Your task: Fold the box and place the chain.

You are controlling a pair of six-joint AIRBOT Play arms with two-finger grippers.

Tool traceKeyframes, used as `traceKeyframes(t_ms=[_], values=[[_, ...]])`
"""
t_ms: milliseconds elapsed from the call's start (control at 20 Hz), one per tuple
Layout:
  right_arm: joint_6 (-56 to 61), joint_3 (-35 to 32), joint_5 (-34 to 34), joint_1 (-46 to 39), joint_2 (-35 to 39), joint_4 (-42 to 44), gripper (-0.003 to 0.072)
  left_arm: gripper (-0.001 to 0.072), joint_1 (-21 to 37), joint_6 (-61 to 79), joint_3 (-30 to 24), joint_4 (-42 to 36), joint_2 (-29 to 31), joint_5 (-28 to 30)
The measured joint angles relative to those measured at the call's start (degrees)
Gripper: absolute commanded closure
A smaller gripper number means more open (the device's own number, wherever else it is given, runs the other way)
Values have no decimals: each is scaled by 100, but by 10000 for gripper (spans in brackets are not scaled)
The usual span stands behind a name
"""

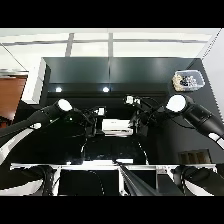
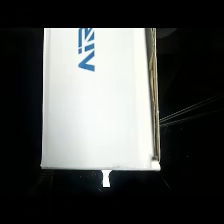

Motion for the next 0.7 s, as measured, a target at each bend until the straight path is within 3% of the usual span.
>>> traceKeyframes(t_ms=[700], values=[[24, -70, 116, 0, -7, 0, 479, 362, 0, 4, 0, -2, 0, -7]])
